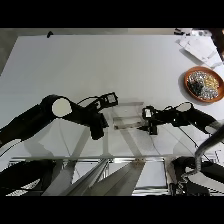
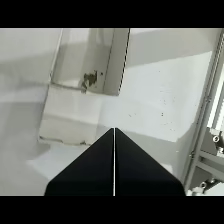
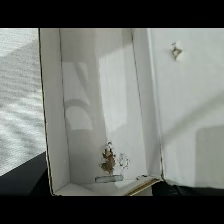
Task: Fold the box and place the chain.
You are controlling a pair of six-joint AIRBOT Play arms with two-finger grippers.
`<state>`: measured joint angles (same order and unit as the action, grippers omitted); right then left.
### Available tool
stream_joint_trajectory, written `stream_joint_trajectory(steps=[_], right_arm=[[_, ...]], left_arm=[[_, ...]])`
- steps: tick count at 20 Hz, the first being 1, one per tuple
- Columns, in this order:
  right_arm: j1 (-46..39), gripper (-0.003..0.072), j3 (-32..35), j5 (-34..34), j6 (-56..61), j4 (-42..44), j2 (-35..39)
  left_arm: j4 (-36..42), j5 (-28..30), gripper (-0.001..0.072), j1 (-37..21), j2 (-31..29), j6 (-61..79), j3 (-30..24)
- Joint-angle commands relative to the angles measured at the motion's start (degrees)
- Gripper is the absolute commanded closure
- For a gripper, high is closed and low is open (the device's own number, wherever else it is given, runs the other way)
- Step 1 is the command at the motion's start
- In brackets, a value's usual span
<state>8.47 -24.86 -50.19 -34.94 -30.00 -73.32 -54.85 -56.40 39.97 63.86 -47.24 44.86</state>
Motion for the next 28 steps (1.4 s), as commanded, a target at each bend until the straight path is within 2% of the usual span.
stream_joint_trajectory(steps=[1, 4, 6, 11, 16, 19, 22, 25, 28], right_arm=[[-0.02, 0.0243, -0.02, 0.02, 0.0, 0.02, 0.04], [-0.02, 0.0243, -0.02, 0.04, 0.0, 0.02, 0.04], [-0.02, 0.0243, -0.02, 0.04, 0.0, 0.02, 0.04], [-0.02, 0.0243, -0.02, 0.02, -0.02, 0.04, 0.04], [-0.02, 0.0243, -0.02, 0.04, 0.0, 0.02, 0.04], [-0.02, 0.0243, -0.02, 0.04, 0.0, 0.02, 0.04], [-0.02, 0.0243, -0.02, 0.02, 0.0, 0.04, 0.04], [-0.02, 0.0243, -0.02, 0.02, 0.0, 0.04, 0.04], [-0.02, 0.0243, -0.02, 0.02, 0.0, 0.02, 0.04]], left_arm=[[0.5, 6.36, 0.0709, -0.79, -2.16, -15.26, -5.44], [0.57, 13.51, 0.0709, -1.22, -2.19, -26.86, -9.18], [0.11, 14.4, 0.0709, -2.56, -2.14, -32.09, -10.21], [-4.44, 14.4, 0.0709, -6.08, -1.88, -41.88, -10.69], [-5.14, 15.28, 0.0709, -7.19, -1.29, -42.75, -10.71], [-3.15, 14.62, 0.071, -5.79, -7.72, -41.07, -10.71], [-7.43, 11.08, 0.0711, -7.54, -12.39, -44.89, -10.99], [-7.34, 7.67, 0.0711, -9.31, -10.95, -45.7, -12.81], [-3.08, 10.23, 0.071, -8.66, -7.67, -43.52, -14.62]])
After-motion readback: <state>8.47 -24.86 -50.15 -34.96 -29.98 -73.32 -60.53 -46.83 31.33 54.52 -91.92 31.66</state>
